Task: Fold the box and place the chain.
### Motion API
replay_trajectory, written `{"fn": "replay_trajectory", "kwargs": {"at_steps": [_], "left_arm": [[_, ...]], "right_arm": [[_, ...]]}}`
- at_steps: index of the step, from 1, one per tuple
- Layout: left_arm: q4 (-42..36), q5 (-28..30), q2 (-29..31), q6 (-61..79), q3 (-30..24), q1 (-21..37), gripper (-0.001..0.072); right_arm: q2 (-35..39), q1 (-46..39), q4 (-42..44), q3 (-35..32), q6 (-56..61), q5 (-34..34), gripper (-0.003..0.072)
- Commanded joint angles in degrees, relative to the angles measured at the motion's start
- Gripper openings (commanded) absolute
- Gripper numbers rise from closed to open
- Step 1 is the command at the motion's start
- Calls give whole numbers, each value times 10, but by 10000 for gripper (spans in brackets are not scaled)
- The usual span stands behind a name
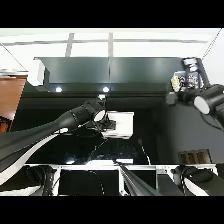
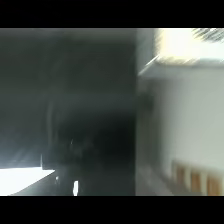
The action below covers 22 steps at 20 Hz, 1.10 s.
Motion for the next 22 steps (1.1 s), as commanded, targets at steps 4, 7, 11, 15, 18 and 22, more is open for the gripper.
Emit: {"fn": "replay_trajectory", "kwargs": {"at_steps": [4, 7, 11, 15, 18, 22], "left_arm": [[0, 0, 0, 0, 0, 0, 32], [0, 0, 0, 0, 0, 0, 32], [0, 0, 0, 0, 0, 0, 32], [0, 0, 0, 0, 0, 0, 32], [0, 0, 0, 0, 0, 0, 32], [0, 0, 0, 0, 0, 0, 32]], "right_arm": [[-172, -255, 139, 40, -64, -204, 710], [-278, -283, 152, 160, -100, -171, 710], [-391, -301, 166, 323, -100, -76, 709], [-445, -320, 227, 389, -104, -36, 708], [-463, -328, 267, 395, -118, -21, 659], [-471, -328, 267, 395, -122, -33, 541]]}}
